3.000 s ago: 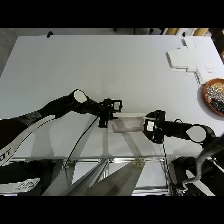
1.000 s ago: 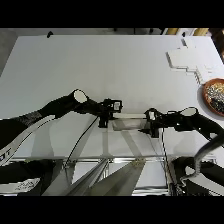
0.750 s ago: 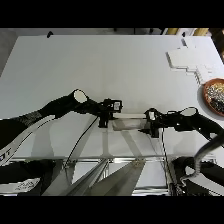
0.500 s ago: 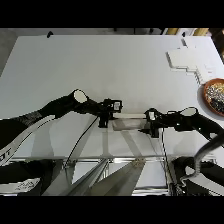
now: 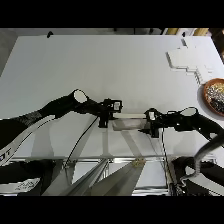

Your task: Fold the box and place the chain.

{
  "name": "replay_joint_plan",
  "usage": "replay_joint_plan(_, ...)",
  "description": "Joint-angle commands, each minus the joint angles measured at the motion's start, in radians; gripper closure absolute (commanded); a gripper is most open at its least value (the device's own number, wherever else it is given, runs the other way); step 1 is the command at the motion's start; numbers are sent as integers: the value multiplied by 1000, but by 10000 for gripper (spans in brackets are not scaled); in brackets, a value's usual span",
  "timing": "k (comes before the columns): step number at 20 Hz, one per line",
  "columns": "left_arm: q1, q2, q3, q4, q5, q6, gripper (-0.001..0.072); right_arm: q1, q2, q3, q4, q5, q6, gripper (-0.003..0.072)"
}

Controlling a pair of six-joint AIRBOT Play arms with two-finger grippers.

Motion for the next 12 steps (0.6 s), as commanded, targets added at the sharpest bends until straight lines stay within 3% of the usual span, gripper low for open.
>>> replay_joint_plan(1, 0, 0, 0, 0, -3, 0, 698, 0, 0, 0, 0, 2, 0, 271)
replay_joint_plan(5, 3, 2, 0, 6, 1, -6, 682, 0, 0, 0, 0, 2, 0, 271)
replay_joint_plan(9, 4, 24, 0, 27, 24, -8, 214, 0, 0, 0, 0, 2, 0, 271)
replay_joint_plan(10, 5, 36, 0, 27, 30, -7, 141, 0, 0, 0, 0, 1, 0, 271)
replay_joint_plan(12, 8, 65, 0, 33, 60, -18, 130, 0, 0, 0, 0, 1, 0, 271)
